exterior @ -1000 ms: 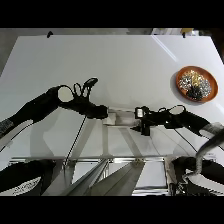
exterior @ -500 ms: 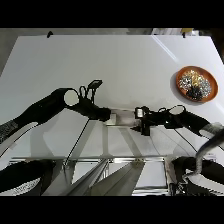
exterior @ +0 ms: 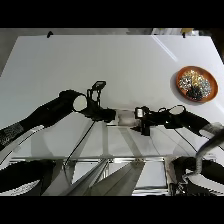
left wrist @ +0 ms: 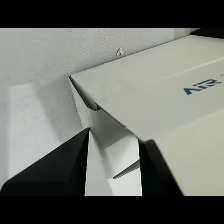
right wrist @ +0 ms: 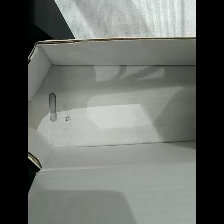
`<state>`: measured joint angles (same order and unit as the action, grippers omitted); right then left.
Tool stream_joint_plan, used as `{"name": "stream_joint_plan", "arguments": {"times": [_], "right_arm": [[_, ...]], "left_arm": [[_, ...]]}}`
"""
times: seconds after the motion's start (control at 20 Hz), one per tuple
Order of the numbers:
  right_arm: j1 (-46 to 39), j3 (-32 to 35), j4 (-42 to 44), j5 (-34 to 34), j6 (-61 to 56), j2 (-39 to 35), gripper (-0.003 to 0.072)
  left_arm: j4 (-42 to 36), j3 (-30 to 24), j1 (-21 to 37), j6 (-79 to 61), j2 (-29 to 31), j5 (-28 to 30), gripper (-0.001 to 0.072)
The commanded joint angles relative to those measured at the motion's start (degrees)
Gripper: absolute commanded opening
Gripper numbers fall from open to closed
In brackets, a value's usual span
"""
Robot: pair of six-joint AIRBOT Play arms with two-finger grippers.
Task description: Fold the box and place the chain.
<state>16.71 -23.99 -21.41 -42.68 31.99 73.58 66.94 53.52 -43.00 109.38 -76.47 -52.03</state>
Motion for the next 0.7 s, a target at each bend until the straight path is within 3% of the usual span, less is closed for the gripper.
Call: {"name": "stream_joint_plan", "arguments": {"times": [0.0, 0.45, 0.6, 0.65], "right_arm": [[0.02, 0.00, 0.02, 0.00, 0.00, -0.02, 0.0408], [0.00, 0.00, 0.02, 0.00, 0.00, -0.02, 0.0408], [0.00, 0.00, 0.02, -0.02, 0.00, -0.02, 0.0408], [0.00, 0.00, 0.02, 0.02, 0.00, -0.02, 0.0408]], "left_arm": [[4.98, 2.12, -1.66, 6.75, -1.14, -0.59, 0.0338], [11.19, 6.99, -5.31, 19.93, -6.82, -5.64, 0.0307], [13.66, 10.08, -5.66, 22.82, -8.98, -8.87, 0.0201], [14.53, 10.84, -5.64, 24.87, -9.68, -10.80, 0.0201]]}}
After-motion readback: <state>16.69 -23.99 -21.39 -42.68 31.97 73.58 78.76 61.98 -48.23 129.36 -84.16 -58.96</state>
